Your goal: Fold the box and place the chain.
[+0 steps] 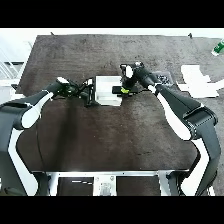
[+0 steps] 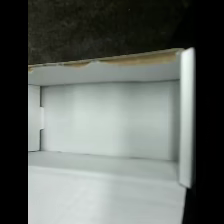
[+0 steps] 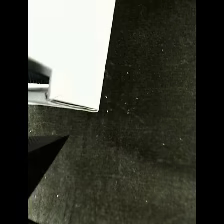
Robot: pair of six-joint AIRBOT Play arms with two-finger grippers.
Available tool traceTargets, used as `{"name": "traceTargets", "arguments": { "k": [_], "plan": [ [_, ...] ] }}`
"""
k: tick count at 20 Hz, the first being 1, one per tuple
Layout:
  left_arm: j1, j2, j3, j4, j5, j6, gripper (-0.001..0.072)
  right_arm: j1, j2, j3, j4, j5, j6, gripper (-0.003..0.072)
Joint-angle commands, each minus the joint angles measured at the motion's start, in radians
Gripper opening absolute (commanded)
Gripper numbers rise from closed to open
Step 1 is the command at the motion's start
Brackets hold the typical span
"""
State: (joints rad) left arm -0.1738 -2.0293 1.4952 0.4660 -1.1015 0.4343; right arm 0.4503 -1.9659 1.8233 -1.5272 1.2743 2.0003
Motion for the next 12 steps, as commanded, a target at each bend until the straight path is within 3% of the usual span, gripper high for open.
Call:
{"name": "traceTargets", "arguments": {
  "k": [1, 5, 7, 10, 12],
  "plan": [
    [0.0, -0.001, 0.0, 0.0, -0.002, 0.0, 0.047, 0.01, -0.012, 0.002, -0.003, 0.002, 0.024, 0.0333],
    [0.0, -0.001, 0.0, 0.0, -0.003, 0.0, 0.0469, 0.022, -0.022, 0.002, -0.002, 0.001, 0.042, 0.0267],
    [0.0, -0.001, 0.0, 0.0, -0.003, 0.0, 0.0469, 0.022, -0.025, 0.004, -0.003, 0.001, 0.043, 0.0169],
    [0.0, -0.001, 0.0, 0.0, -0.003, 0.0, 0.047, 0.027, -0.025, 0.004, -0.003, -0.009, 0.042, 0.0138],
    [0.0, -0.001, 0.0, 0.0, -0.003, 0.0, 0.047, 0.033, -0.025, 0.004, -0.003, -0.031, 0.042, 0.0067]
  ]
}}
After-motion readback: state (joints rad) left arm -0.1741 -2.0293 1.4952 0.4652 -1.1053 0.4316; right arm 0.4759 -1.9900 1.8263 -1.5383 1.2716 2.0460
